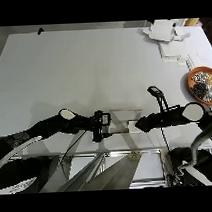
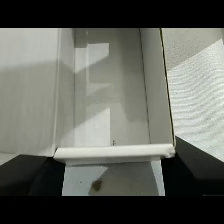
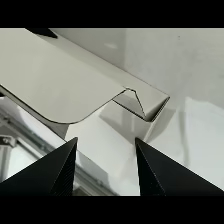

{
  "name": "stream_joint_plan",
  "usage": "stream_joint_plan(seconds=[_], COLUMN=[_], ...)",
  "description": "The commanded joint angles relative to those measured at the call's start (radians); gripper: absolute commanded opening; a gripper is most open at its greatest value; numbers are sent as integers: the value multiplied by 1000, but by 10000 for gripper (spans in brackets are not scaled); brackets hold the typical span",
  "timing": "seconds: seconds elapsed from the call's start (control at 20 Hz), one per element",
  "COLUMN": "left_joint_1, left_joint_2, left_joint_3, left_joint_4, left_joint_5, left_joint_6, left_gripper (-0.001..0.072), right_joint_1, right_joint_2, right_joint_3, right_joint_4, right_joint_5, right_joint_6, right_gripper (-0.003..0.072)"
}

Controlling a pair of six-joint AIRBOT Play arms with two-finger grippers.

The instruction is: Fold the box and place the chain.

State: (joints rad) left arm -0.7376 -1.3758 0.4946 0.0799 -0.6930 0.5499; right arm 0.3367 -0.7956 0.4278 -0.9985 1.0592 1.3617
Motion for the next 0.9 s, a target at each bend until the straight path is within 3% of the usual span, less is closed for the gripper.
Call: stream_joint_plan(seconds=[0.0,0.35,0.7,0.85], left_joint_1=[0,0,0,0], left_joint_2=[1,1,1,1], left_joint_3=[0,0,0,0], left_joint_4=[0,0,0,0], left_joint_5=[1,1,1,1], left_joint_6=[0,0,0,0], left_gripper=[271,271,271,271], right_joint_1=[59,39,-325,-458], right_joint_2=[0,14,45,44], right_joint_3=[57,149,148,116], right_joint_4=[-55,-107,-101,-99], right_joint_5=[-2,168,310,301], right_joint_6=[79,141,100,96], right_gripper=[407,405,406,405])
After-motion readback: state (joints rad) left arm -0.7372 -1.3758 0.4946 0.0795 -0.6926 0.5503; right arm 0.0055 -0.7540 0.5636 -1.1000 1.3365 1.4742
